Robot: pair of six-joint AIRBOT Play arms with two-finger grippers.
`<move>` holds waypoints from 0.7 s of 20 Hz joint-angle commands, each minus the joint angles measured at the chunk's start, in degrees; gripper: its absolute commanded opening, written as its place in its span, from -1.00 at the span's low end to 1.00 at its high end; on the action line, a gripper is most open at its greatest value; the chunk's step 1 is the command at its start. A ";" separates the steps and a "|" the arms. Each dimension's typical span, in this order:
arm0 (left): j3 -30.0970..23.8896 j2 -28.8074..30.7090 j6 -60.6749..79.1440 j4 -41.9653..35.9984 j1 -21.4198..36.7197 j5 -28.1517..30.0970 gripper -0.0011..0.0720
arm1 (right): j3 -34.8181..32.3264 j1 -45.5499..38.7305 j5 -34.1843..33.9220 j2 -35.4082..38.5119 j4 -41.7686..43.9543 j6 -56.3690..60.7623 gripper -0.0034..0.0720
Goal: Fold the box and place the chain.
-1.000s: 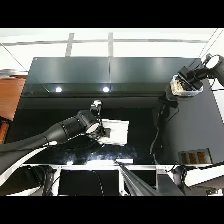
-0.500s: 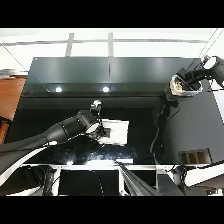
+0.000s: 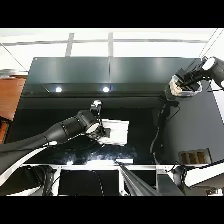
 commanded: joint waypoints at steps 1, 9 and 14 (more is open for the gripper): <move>0.00 -0.04 0.02 0.00 0.02 0.00 -0.89 | 0.72 -0.11 2.49 0.02 0.74 -3.61 -0.85; 0.00 -0.04 0.02 0.00 0.02 0.00 -0.89 | 5.27 -1.36 8.02 8.04 0.66 -10.38 -0.85; 0.00 -0.11 0.02 0.04 0.02 0.50 -0.89 | 5.27 -2.34 9.27 21.31 0.85 -19.52 -0.85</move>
